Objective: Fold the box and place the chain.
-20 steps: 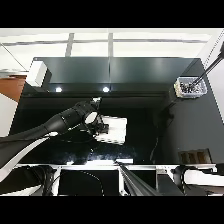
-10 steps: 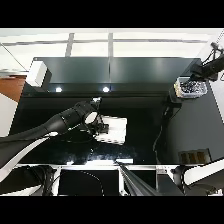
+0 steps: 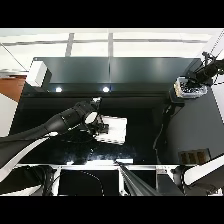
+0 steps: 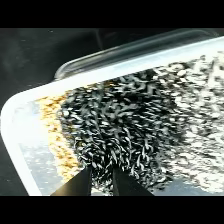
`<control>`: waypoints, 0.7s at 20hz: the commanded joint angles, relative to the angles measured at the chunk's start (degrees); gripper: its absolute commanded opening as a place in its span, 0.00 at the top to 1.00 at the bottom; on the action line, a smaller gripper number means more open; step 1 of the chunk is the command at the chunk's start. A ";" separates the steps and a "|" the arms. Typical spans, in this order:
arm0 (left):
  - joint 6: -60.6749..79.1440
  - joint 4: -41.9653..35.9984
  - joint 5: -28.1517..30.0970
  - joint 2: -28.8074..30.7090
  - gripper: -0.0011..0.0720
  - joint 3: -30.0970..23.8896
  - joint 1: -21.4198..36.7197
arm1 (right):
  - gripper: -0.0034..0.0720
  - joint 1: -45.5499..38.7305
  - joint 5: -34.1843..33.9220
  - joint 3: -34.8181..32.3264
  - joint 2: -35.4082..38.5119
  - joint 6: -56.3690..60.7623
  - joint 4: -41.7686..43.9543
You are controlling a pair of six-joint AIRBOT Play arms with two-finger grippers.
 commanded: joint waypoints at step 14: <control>0.00 0.02 0.02 -0.02 0.94 0.02 0.02 | 0.90 -0.15 1.33 0.83 11.02 -2.62 -0.92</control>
